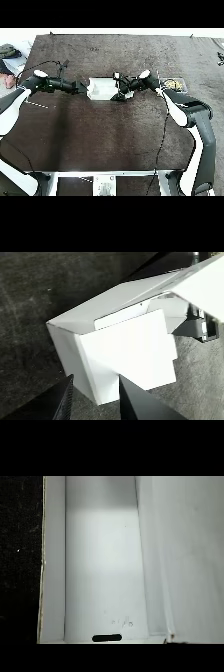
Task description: Fold the box and place the chain.
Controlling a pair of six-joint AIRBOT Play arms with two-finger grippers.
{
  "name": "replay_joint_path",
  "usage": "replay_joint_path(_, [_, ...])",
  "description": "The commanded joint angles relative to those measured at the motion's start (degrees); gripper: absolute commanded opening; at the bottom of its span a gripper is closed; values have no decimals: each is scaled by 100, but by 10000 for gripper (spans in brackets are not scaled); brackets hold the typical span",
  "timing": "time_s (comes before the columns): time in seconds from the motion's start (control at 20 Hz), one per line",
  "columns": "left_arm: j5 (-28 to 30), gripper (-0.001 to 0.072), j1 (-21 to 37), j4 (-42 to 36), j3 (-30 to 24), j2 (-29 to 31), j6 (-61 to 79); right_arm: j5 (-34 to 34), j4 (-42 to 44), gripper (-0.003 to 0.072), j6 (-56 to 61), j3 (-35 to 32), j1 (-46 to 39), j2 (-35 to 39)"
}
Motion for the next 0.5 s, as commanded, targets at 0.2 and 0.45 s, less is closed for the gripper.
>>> replay_joint_path(0.2, [44, 313, -280, 372, 221, 15, -627, 2, 0, 167, 2, 0, -4, 0])
replay_joint_path(0.45, [28, 313, -614, 1534, 743, 26, -1735, 2, 0, 167, 4, 0, -4, 0])
